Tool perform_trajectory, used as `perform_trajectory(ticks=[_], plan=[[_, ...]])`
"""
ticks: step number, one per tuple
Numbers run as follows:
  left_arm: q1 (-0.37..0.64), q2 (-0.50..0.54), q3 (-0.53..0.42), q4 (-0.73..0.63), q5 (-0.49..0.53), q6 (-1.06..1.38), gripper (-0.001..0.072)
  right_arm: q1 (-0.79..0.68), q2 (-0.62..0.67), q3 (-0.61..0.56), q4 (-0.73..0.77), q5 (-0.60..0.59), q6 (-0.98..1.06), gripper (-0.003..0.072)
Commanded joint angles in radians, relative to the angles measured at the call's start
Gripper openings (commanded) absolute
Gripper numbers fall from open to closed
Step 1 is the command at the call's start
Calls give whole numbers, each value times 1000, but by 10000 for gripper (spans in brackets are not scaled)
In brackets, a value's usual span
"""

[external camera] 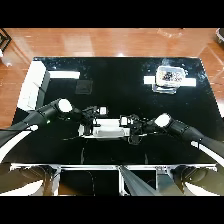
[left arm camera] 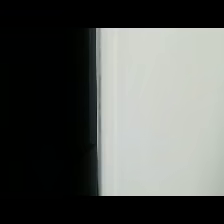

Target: Fold the box and place the chain.

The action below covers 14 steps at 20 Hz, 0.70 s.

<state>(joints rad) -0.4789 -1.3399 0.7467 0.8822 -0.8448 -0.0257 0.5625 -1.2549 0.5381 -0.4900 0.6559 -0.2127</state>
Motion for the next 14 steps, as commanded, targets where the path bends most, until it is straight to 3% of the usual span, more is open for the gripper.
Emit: perform_trajectory(ticks=[1, 7, 8, 9, 10, 11, 14], plan=[[0, 0, 0, 0, 2, 0, 30, 7, -1, 0, -8, -14, 13, 696], [0, 0, 0, 0, 3, -1, 30, 19, -2, 0, -24, -33, 29, 696], [0, 0, 0, 0, 3, 0, 29, 19, -2, 0, -24, -34, 29, 678], [0, 0, 0, 0, 3, 0, 31, 19, -2, 0, -24, -34, 29, 582], [0, 0, 0, 0, 3, 0, 32, 19, -2, 0, -24, -36, 32, 535], [0, 0, 0, 0, 4, 0, 39, 19, -2, 0, -23, -39, 34, 533], [1, 1, 1, 11, 6, -1, 276, 19, -2, 0, -23, -40, 35, 532]])
